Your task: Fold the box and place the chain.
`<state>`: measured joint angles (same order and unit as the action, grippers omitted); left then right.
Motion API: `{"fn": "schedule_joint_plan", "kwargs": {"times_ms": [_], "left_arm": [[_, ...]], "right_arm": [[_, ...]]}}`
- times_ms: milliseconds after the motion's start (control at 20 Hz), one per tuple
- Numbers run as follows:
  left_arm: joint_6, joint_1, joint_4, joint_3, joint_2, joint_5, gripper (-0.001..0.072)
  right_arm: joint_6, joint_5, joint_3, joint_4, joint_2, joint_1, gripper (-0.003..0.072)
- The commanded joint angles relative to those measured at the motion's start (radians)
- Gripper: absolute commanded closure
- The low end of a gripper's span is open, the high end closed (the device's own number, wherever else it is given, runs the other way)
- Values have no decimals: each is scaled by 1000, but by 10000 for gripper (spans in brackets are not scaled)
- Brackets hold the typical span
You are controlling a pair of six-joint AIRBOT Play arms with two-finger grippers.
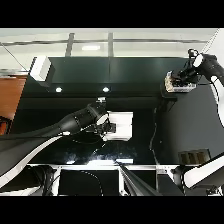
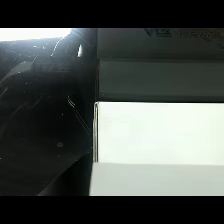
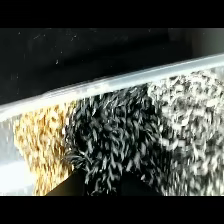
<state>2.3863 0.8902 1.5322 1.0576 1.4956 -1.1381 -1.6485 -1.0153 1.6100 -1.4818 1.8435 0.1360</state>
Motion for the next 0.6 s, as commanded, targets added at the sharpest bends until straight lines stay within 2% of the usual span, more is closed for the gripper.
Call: {"fn": "schedule_joint_plan", "kwargs": {"times_ms": [0,400,550], "left_arm": [[0,0,0,0,0,0,681],[0,0,0,0,0,1,681],[0,0,0,0,0,0,681]], "right_arm": [[76,-61,48,-19,-37,4,677],[196,-72,54,6,-399,2,678],[258,-147,53,72,-526,1,678]]}}
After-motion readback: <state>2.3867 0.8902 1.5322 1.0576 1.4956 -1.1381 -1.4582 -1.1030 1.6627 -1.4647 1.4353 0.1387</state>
